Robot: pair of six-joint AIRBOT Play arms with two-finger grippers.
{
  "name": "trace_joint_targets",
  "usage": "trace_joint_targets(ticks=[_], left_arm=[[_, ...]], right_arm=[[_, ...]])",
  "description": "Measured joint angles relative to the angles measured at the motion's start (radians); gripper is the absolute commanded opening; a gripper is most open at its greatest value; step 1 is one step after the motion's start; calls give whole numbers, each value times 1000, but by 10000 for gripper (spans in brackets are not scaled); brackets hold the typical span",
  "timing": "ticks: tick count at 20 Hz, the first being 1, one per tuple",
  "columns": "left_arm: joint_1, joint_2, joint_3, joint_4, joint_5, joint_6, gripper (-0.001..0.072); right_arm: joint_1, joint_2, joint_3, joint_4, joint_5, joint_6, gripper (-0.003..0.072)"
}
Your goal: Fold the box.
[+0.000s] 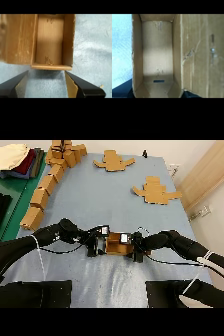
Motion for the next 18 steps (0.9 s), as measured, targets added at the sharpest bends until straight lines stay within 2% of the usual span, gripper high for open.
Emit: trace_joint_targets(ticks=[18], left_arm=[[-72,-24,1,-52,13,72,702]], right_arm=[[0,0,0,0,-2,-1,585]])
